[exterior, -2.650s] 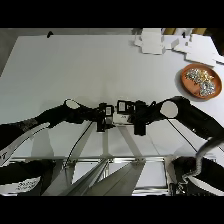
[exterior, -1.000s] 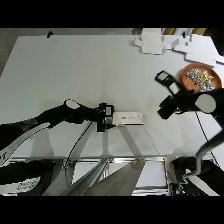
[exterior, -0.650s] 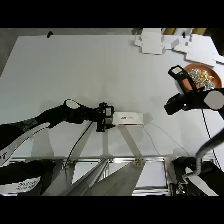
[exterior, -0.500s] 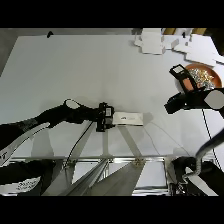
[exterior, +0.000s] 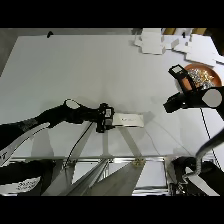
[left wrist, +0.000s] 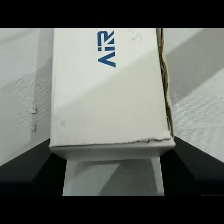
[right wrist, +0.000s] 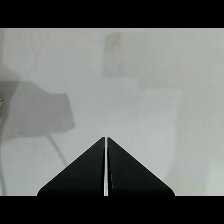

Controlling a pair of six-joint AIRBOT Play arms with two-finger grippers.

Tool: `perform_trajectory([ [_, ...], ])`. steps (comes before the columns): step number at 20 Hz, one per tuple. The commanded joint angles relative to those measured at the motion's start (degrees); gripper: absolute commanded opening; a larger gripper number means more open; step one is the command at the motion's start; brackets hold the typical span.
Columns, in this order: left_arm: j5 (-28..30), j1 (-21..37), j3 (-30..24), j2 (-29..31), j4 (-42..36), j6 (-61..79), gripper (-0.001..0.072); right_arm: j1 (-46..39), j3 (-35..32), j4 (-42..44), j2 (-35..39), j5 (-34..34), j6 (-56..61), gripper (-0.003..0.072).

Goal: Fold the box and place the chain.

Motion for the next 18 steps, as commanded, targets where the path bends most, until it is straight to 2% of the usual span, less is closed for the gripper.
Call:
perform_trajectory([
  [1,-0.46,1.92,0.00,2.12,0.04,-5.60,0.0082,-0.02,0.02,0.13,-0.33,0.63,0.07,0.0016],
  [2,-0.28,3.74,0.00,4.24,0.11,-8.87,0.0098,-0.02,0.02,0.15,-0.33,0.68,0.07,0.0016],
  [4,0.48,9.14,0.00,9.51,1.40,-16.59,0.0175,-0.02,0.02,0.98,-0.33,0.61,0.07,0.0016],
  [8,1.53,24.28,0.00,20.24,11.93,-38.40,0.0181,-0.02,0.02,4.04,-0.33,0.57,0.02,0.0016],
  [9,0.66,28.20,0.00,22.25,16.06,-43.45,0.0249,-0.02,0.02,4.33,-0.33,0.44,0.02,0.0016],
  [10,-0.37,31.63,0.00,23.74,19.96,-47.06,0.0278,-0.02,0.02,4.42,-0.33,0.44,0.02,0.0016],
  [14,-4.48,43.78,0.00,25.49,32.94,-61.79,0.0277,-0.02,0.02,4.46,-0.33,0.50,0.04,0.0016],
  [18,-4.66,50.71,0.00,25.44,44.13,-75.87,0.0277,-0.02,0.02,4.61,-0.33,0.57,0.02,0.0016],
])
